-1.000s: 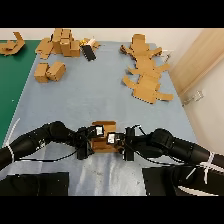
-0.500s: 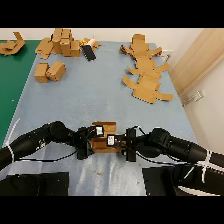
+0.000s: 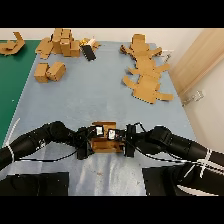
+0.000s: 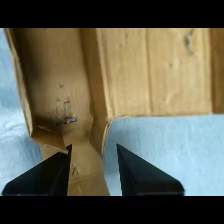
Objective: Fold the box.
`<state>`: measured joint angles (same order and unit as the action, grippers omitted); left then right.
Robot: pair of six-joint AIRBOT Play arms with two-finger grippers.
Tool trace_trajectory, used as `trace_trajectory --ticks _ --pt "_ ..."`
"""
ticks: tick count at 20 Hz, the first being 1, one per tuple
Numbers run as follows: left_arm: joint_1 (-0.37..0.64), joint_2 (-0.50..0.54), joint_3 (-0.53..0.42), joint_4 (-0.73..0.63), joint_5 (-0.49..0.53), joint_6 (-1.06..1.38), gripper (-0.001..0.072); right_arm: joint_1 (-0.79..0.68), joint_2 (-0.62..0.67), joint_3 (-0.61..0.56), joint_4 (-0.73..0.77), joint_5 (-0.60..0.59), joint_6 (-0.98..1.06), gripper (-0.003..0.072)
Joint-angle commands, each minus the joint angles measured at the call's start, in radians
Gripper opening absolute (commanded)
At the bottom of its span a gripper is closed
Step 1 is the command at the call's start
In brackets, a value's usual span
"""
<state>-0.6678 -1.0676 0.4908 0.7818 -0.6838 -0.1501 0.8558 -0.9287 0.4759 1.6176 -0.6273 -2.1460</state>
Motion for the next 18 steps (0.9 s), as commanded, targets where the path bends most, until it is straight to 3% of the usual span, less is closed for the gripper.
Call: trace_trajectory --ticks 1,5,11,12,14,18 --pt "0.000 0.000 0.000 0.000 0.000 0.000 0.0515 0.009 -0.001 0.000 0.053 0.052 -0.017 0.0435" --pt "0.000 0.000 0.000 0.000 0.000 0.000 0.0514 0.013 -0.001 0.001 0.138 0.058 -0.084 0.0016" --pt "0.000 -0.001 0.000 0.000 0.000 0.000 0.0514 0.013 -0.001 0.001 0.156 0.140 -0.088 0.0023" --pt "0.000 0.000 0.000 0.000 0.000 0.000 0.0514 0.013 -0.001 0.001 0.156 0.135 -0.088 0.0064" --pt "0.000 0.000 0.000 0.000 0.000 0.000 0.0514 0.013 -0.001 0.000 0.137 0.117 -0.088 0.0273" --pt "0.000 0.000 0.000 0.000 0.001 0.000 0.0514 -0.010 0.000 0.000 0.042 0.079 -0.087 0.0282"
